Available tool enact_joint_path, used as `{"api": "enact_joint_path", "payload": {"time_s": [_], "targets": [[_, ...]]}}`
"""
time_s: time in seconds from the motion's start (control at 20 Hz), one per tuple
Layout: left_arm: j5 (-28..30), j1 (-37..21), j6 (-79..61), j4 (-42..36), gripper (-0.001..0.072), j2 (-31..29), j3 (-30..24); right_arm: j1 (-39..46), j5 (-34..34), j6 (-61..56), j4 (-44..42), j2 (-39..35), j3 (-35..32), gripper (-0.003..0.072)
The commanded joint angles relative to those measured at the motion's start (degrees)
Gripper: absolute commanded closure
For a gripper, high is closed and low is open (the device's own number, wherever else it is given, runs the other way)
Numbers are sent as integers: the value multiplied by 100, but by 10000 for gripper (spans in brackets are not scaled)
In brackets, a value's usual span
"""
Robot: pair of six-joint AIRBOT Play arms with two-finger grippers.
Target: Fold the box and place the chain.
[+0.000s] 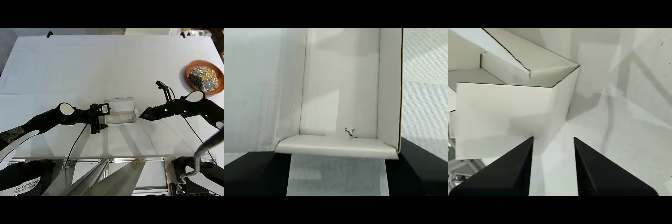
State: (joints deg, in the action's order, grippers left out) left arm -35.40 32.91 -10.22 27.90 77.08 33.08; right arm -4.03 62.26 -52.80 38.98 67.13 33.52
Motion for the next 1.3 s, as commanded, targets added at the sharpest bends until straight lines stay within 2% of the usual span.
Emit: {"api": "enact_joint_path", "payload": {"time_s": [0.0,0.1,0.2,0.25,0.4,0.7,1.0,1.25], "targets": [[2,4,0,2,699,-2,-2,-146,-20,-103,-37,-116,4,369],[0,4,0,2,699,-2,-2,-343,-219,-173,-35,-116,4,357],[0,4,0,2,699,-2,-2,-522,-533,-448,11,-116,4,260],[0,4,0,2,699,-2,-2,-612,-654,-516,26,-116,4,251],[0,4,0,2,699,-2,-2,-916,-931,-894,240,-92,96,251],[2,4,0,2,699,-2,-2,-1731,-1064,-2496,1580,234,782,251],[0,4,0,2,699,-2,-2,-2588,-861,-4295,2990,697,1388,251],[0,4,0,2,699,-2,-2,-2992,-667,-5311,3692,988,1757,251]]}}
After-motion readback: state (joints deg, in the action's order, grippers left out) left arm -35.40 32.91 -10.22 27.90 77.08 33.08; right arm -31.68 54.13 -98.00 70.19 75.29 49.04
